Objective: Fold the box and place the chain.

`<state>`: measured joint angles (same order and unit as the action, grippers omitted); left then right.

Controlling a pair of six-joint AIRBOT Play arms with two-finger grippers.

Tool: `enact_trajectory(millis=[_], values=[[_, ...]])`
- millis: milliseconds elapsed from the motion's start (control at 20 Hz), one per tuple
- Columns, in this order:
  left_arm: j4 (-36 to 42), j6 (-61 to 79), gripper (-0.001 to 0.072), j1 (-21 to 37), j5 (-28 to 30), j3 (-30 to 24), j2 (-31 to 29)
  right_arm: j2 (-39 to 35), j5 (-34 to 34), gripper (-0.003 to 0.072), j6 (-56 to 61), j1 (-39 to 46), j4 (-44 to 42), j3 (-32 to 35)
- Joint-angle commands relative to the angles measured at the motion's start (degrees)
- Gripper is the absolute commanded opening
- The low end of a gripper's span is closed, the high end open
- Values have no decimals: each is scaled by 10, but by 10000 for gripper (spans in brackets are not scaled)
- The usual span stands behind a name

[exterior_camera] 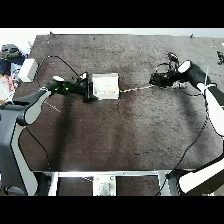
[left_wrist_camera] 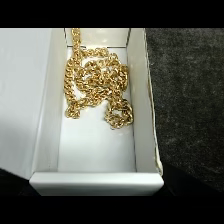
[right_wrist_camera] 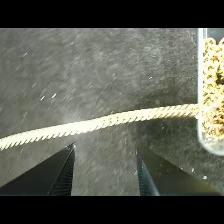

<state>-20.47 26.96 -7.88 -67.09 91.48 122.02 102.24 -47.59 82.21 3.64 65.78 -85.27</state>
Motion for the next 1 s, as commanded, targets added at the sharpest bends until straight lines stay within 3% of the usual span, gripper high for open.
enact_trajectory(millis=[0,450,500,600,650,700,950], values=[[0,0,299,0,0,0,0,13,50,421,31,2,-8,17],[0,0,299,0,0,0,0,28,84,419,79,2,9,17],[0,0,299,0,0,0,0,31,98,310,78,-1,6,17],[0,0,299,0,0,0,0,32,121,247,79,-7,6,17],[0,0,298,0,0,0,0,31,125,60,78,-11,6,17],[0,0,299,0,0,0,0,31,124,11,79,-15,6,17],[0,0,299,0,0,0,0,-44,113,10,56,-61,8,17]])
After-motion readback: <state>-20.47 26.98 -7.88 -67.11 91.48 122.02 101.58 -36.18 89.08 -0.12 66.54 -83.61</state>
